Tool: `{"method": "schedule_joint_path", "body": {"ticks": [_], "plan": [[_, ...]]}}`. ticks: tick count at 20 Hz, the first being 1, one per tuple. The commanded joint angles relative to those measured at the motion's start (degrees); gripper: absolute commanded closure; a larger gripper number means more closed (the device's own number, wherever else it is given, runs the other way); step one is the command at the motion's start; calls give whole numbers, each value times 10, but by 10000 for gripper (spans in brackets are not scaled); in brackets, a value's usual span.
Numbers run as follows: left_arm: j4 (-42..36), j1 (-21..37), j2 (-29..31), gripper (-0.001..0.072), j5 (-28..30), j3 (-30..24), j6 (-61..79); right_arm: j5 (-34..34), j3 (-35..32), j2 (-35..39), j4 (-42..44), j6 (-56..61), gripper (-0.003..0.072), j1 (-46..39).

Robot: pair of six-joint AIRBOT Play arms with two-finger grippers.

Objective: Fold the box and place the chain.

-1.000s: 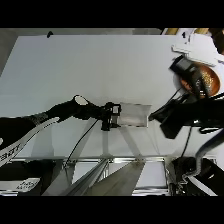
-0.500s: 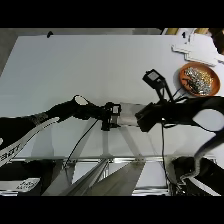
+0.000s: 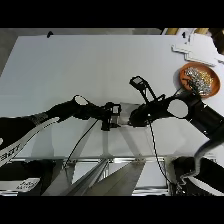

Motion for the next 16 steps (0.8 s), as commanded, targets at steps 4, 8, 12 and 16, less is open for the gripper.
{"method": "schedule_joint_path", "body": {"ticks": [4, 8, 12, 16], "plan": [[0, 0, 0, 560, 0, 0, 0, 201, 82, 80, -228, 47, 486, 0], [0, 0, 0, 560, 0, 0, 0, 233, 77, 139, -276, 62, 486, -96], [0, 0, 0, 560, 0, 0, 0, 168, 22, 127, -179, 49, 486, -215], [0, 0, 0, 560, 0, 0, 0, 78, -69, 97, -119, 40, 486, -234]]}}
